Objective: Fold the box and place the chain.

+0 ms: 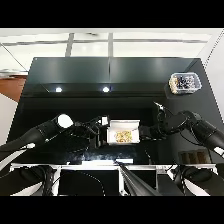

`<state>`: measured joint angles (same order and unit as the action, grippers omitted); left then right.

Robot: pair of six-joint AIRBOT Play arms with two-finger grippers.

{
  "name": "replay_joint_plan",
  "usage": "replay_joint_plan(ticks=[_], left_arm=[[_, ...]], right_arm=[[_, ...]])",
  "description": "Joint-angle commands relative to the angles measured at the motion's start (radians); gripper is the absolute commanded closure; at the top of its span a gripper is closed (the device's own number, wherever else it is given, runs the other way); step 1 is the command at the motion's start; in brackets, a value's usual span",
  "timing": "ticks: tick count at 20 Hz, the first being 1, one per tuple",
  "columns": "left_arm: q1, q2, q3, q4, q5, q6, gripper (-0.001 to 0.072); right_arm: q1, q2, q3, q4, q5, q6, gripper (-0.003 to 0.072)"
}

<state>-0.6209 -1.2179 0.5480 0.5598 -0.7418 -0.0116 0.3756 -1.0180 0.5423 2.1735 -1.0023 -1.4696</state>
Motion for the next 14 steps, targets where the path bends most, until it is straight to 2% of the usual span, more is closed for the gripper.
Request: replay_joint_plan(ticks=[1, 12, 14], left_arm=[[-0.019, 0.0, 0.0, -0.003, 0.014, 0.0, -0.0001], [-0.018, 0.004, 0.0, 0.017, 0.027, -0.001, 0.0], [-0.018, 0.007, 0.001, 0.059, 0.028, -0.031, -0.0001]], right_arm=[[0.001, -0.001, 0.0, 0.0, 0.0, 0.0, 0.0665], [0.0, -0.001, 0.0, 0.008, 0.0, 0.0, 0.0665], [0.0, -0.001, 0.0, 0.008, 0.0, 0.0, 0.0666]])
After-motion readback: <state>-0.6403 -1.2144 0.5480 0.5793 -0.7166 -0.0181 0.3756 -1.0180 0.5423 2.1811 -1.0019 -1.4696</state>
